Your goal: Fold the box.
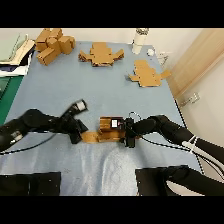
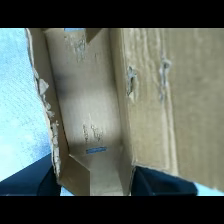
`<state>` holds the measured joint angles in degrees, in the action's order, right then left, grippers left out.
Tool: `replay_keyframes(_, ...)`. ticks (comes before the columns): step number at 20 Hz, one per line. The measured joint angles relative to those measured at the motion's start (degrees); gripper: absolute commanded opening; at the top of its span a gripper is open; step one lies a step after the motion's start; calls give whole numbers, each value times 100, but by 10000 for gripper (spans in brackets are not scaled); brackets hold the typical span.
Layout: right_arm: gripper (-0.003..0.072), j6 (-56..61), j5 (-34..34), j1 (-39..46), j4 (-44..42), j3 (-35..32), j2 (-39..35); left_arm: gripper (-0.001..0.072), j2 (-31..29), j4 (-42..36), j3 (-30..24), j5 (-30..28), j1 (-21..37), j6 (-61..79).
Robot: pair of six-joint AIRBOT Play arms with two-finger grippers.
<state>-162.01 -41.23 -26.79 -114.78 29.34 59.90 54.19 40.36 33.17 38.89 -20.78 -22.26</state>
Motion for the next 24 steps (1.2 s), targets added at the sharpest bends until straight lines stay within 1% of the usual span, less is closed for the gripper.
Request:
replay_keyframes(2,512,0,0,0,0,0,0,13,-420,669,0,164,376,-1694)
replay_keyframes(4,512,0,0,-2,0,0,0,13,-627,1182,-33,501,772,-3134)
replay_keyframes(6,512,0,0,0,0,0,0,13,-647,1375,-109,793,970,-4072)
replay_keyframes(8,513,0,0,0,-2,0,0,12,-487,1377,-190,927,977,-4634)
replay_keyframes(11,513,0,-2,0,-2,0,0,12,4,1290,-254,839,621,-5169)
replay_keyframes(15,512,0,0,-2,-2,0,0,13,664,1088,-278,367,96,-5567)
replay_keyframes(19,512,0,0,-2,-2,0,0,13,931,817,-240,-42,-149,-5622)
replay_keyframes(24,512,2,0,0,-2,0,0,13,1025,643,-208,-199,-225,-5556)
